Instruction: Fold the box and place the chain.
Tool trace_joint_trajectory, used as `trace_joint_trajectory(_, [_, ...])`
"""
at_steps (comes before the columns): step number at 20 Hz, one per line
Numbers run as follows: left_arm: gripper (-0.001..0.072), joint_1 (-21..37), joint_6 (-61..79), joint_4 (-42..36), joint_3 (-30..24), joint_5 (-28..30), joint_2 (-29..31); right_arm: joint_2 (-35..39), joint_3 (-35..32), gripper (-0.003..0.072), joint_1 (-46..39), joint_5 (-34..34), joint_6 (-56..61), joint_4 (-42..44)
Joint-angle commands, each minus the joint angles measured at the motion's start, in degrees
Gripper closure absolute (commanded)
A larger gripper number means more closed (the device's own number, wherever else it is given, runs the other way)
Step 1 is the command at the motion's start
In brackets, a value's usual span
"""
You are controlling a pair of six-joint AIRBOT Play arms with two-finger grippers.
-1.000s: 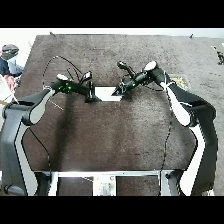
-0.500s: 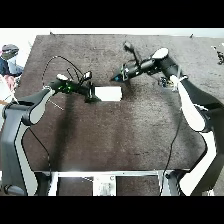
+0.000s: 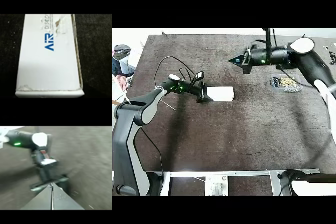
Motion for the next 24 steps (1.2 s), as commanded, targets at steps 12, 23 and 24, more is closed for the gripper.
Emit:
trace_joint_trajectory(12, [0.0295, 0.0, 0.0, 0.0, 0.0, 0.0, 0.0, 60.9, -71.5, 0.0674, -0.1, -60.7, 1.8, 0.0])
trace_joint_trajectory(23, [0.0296, 0.0, 0.0, 0.0, 0.0, -0.2, 0.0, 67.8, -78.8, 0.0674, -0.1, -61.8, 1.7, 0.0])
trace_joint_trajectory(24, [0.0299, 0.0, -0.5, 0.0, 0.0, -1.0, 0.0, 67.8, -78.8, 0.0674, -0.1, -61.9, 1.7, 0.0])
